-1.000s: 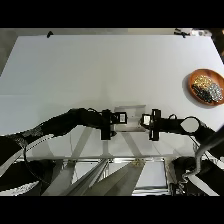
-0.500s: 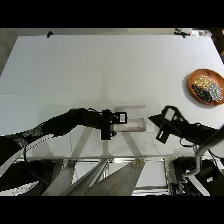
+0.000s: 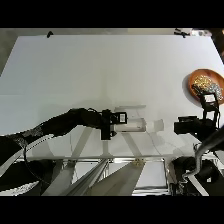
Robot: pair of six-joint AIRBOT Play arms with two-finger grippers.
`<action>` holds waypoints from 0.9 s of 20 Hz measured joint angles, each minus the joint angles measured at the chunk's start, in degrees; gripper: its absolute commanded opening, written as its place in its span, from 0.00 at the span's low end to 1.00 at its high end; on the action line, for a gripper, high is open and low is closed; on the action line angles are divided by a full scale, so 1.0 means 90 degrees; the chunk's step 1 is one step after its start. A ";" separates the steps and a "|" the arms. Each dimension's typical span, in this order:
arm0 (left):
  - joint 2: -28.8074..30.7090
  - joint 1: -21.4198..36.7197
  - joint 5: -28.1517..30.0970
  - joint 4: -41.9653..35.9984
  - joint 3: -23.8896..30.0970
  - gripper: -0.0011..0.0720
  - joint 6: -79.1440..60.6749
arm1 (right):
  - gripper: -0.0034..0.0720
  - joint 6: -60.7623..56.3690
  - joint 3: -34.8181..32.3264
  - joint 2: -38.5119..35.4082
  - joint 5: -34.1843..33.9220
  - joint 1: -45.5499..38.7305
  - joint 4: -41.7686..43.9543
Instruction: Fold the box and place the chain.
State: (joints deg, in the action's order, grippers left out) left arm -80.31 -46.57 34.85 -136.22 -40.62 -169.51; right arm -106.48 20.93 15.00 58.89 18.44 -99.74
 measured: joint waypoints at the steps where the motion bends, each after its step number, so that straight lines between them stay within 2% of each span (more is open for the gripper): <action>1: 0.0000 0.0000 0.0000 0.0002 0.0000 0.39 0.0000 | 0.04 -0.0092 0.0102 0.0233 0.0005 0.0000 -0.0058; 5: 0.0000 0.0000 0.0002 0.0015 0.0000 0.39 0.0000 | 0.04 0.0017 0.0930 0.1511 -0.0002 0.0000 -0.0141; 8: 0.0000 0.0000 0.0002 0.0017 0.0000 0.39 0.0000 | 0.04 0.0799 0.1904 0.2698 0.0425 -0.0274 0.0243; 11: 0.0000 0.0000 0.0002 0.0019 0.0000 0.39 0.0000 | 0.04 0.2025 0.2858 0.3801 0.1299 -0.1180 0.1452; 13: 0.0000 0.0000 0.0005 0.0019 0.0000 0.39 0.0000 | 0.04 0.2735 0.3240 0.4335 0.1943 -0.2018 0.2302; 16: 0.0000 0.0000 0.0005 0.0022 0.0000 0.39 0.0000 | 0.05 0.3320 0.3463 0.4794 0.2630 -0.3232 0.2992; 18: 0.0000 0.0000 0.0005 0.0022 0.0000 0.39 0.0000 | 0.05 0.3509 0.3381 0.4928 0.2744 -0.3769 0.3235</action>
State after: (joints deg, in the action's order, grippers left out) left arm -80.31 -46.57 34.89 -136.03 -40.62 -169.51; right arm -74.89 51.35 59.35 83.59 -15.49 -70.63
